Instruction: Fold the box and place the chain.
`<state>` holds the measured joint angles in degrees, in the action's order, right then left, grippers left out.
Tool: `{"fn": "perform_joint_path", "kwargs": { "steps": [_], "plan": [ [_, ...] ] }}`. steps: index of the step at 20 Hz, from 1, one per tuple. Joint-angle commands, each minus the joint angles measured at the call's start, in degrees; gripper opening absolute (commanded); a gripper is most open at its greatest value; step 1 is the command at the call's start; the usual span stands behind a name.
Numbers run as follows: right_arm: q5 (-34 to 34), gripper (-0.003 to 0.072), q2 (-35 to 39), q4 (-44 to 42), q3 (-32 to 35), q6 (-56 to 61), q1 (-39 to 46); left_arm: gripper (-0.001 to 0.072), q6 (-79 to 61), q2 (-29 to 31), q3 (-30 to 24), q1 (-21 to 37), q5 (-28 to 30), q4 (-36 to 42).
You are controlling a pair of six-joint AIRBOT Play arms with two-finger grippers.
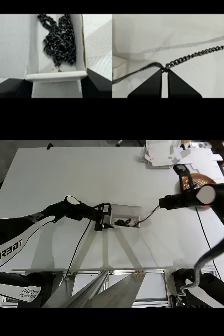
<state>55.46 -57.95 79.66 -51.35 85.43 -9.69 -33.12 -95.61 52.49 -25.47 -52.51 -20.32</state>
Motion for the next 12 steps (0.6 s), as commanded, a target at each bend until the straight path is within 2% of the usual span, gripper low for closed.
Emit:
{"fn": "perform_joint_path", "kwargs": {
  "steps": [1, 5, 10, 12],
  "plan": [
    [-1.07, 0.0017, 10.58, -9.64, -0.07, -3.41, -4.61, 0.0209, -0.02, 0.00, 0.02, 0.02, 0.00, -0.02],
    [-6.40, 0.0017, 14.51, -18.53, -0.09, -4.13, -12.90, 0.0209, -0.02, 0.00, 0.02, 0.02, 0.00, -0.02],
    [-17.40, 0.0017, 14.12, -19.52, -0.07, -4.07, -22.45, 0.0209, -0.02, 0.00, 0.02, 0.02, -0.02, -0.02],
    [-18.88, 0.0017, 12.37, -19.50, -0.07, -3.19, -24.02, 0.0209, -0.02, 0.00, 0.02, 0.02, 0.00, -0.02]
  ]
}}
